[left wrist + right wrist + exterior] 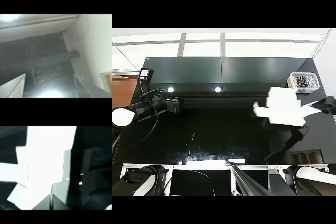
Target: Fold the box and place the chain.
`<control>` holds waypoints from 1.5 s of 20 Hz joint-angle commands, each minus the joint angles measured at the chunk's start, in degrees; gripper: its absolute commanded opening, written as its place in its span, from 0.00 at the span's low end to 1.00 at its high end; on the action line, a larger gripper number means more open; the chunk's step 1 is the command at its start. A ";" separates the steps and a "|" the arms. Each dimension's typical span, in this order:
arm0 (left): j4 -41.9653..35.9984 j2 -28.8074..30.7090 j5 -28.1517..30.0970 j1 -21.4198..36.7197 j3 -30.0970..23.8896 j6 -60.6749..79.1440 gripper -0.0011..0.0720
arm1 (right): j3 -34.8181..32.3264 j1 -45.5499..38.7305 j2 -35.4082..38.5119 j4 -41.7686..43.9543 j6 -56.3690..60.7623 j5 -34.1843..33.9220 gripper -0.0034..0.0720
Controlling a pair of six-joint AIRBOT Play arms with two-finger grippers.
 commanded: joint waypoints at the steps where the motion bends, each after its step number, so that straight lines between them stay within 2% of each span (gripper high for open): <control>1: -6.60 -0.74 -0.15 -0.02 -0.31 -0.96 0.98 | -7.76 10.27 5.68 3.72 0.55 -2.86 0.06; 4: -14.40 -4.00 -2.73 -0.98 -0.63 -1.20 0.98 | -17.09 20.85 12.63 8.59 -1.03 -12.09 0.06; 7: -15.32 -9.22 -3.78 -7.34 -0.55 -1.22 0.98 | -26.16 30.56 20.65 14.16 -4.70 -20.50 0.06; 9: -23.10 -14.95 -7.02 -10.58 0.50 0.22 0.98 | -29.86 35.34 23.76 14.56 -5.03 -24.26 0.06; 11: -32.98 -22.71 -14.51 -10.73 3.61 9.20 0.98 | -31.06 38.34 24.09 14.21 -5.01 -24.98 0.06; 12: -35.50 -26.34 -16.48 -10.75 5.57 11.08 0.98 | -31.06 39.15 24.11 14.34 -5.01 -24.96 0.06; 15: -35.76 -34.23 -18.14 -10.73 10.08 10.58 0.98 | -31.06 39.60 24.11 14.64 -4.94 -24.68 0.06; 17: -36.37 -39.04 -21.35 -10.84 12.37 10.80 0.98 | -31.06 39.60 24.09 14.67 -4.94 -24.39 0.06; 19: -41.31 -44.06 -27.47 -10.88 14.49 18.47 0.98 | -31.06 39.60 24.11 14.64 -4.98 -24.02 0.06; 21: -42.32 -48.43 -33.48 -11.34 16.76 22.84 0.97 | -31.06 39.60 24.11 14.53 -5.01 -23.37 0.06; 22: -41.24 -50.12 -35.06 -11.76 17.92 22.84 0.93 | -31.06 39.60 24.11 14.49 -5.01 -23.04 0.06; 23: -39.60 -51.47 -36.11 -12.24 19.08 22.84 0.81 | -31.06 39.60 24.09 14.45 -5.11 -22.77 0.06; 25: -35.19 -53.42 -38.97 -12.87 21.70 24.41 0.53 | -31.06 39.60 24.11 14.38 -5.16 -22.14 0.06; 26: -33.48 -54.18 -41.79 -12.74 22.77 28.55 0.33 | -31.06 39.60 24.11 14.25 -5.16 -21.75 0.06; 29: -32.92 -55.45 -45.92 -11.65 24.06 31.76 0.17 | -31.06 39.58 24.11 13.51 -5.57 -20.35 0.06; 30: -32.87 -55.45 -47.04 -11.26 24.37 32.79 0.07 | -31.04 39.50 24.11 11.98 -5.55 -20.17 0.06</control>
